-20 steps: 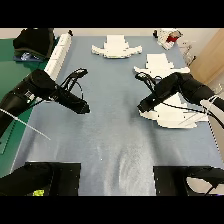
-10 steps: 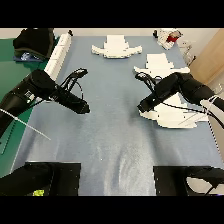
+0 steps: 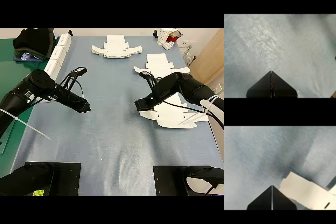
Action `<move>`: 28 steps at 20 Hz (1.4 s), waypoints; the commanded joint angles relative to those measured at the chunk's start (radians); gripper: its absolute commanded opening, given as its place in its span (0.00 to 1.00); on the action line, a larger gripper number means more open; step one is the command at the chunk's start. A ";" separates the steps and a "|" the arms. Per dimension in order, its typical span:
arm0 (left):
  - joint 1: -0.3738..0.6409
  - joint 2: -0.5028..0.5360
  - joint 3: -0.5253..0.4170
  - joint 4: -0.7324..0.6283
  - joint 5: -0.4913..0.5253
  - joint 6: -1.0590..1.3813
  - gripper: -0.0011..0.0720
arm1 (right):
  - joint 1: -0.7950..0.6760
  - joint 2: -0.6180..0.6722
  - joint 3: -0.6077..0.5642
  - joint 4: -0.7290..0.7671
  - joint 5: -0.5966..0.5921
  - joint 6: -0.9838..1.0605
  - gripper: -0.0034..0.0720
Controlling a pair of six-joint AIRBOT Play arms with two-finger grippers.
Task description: Fold the box.
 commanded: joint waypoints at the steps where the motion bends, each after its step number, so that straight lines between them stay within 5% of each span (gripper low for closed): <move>1: 0.000 -0.001 0.000 -0.064 0.021 0.000 0.03 | -0.015 -0.001 0.028 -0.031 -0.006 0.277 0.36; 2: 0.000 -0.001 0.000 -0.093 0.034 0.000 0.03 | -0.040 -0.001 0.069 -0.087 -0.051 0.323 0.47; 7: 0.000 -0.001 0.000 -0.217 0.079 -0.001 0.03 | -0.311 -0.001 0.316 -0.499 -0.385 0.364 0.47; 9: 0.000 -0.001 0.000 -0.228 0.085 -0.024 0.03 | -0.478 -0.003 0.330 -0.531 -0.413 0.314 0.59; 13: 0.000 -0.003 0.000 -0.229 0.086 -0.069 0.04 | -0.810 -0.068 0.327 -0.426 -0.400 0.184 0.61; 15: 0.000 -0.006 0.000 -0.229 0.084 -0.117 0.68 | -0.949 -0.137 0.327 -0.247 -0.419 0.035 0.61; 20: 0.000 -0.008 0.000 -0.241 0.084 -0.166 0.71 | -1.131 -0.286 0.328 -0.068 -0.468 -0.152 0.61; 28: 0.000 -0.008 0.000 -0.274 0.078 -0.192 0.71 | -1.168 -0.438 0.391 0.064 -0.531 -0.271 0.61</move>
